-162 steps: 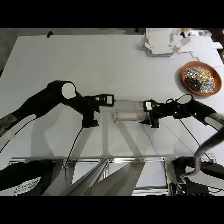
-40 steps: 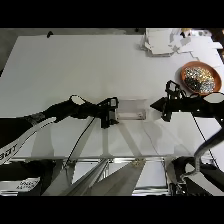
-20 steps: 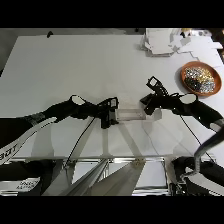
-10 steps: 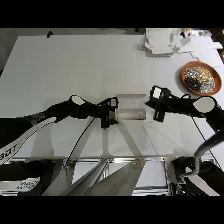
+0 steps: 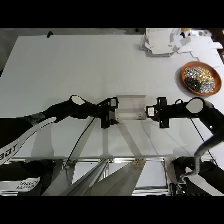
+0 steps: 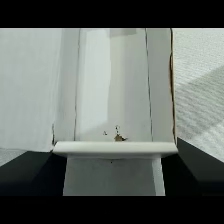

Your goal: Fold the box and place the chain.

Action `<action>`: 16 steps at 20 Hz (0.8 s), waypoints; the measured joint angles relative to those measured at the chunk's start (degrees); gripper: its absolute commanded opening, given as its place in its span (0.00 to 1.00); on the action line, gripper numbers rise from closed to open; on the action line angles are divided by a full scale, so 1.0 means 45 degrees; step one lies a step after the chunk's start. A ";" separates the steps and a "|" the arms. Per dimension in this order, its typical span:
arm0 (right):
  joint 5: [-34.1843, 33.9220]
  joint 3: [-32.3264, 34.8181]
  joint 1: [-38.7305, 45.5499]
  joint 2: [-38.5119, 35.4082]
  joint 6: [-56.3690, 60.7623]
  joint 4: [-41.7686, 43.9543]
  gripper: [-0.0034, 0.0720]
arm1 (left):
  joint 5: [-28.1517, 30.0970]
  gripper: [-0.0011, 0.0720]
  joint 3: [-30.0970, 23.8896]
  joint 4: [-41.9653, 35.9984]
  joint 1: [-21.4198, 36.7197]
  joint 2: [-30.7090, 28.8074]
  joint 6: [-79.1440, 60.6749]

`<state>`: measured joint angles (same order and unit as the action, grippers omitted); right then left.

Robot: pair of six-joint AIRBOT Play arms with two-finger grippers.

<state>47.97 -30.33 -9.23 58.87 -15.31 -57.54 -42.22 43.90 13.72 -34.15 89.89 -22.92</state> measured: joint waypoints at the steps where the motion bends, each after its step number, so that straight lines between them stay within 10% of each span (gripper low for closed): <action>1: -0.0087 0.0019 0.0000 0.0214 -0.0316 0.0248 0.25 | 0.0000 0.20 0.0000 0.0000 0.0000 0.0000 0.0000; 12: -0.0306 0.0039 0.0000 0.1821 -0.2574 0.3371 0.26 | -0.0005 0.20 0.0000 0.0005 0.0000 0.0000 -0.0010; 16: -0.0253 0.0049 0.0000 0.2074 -0.2846 0.4410 0.49 | -0.0010 0.20 0.0000 0.0010 0.0010 0.0000 -0.0010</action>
<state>46.83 -30.11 -9.23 68.20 -28.12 -37.69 -42.26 43.90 13.76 -34.11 89.89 -22.96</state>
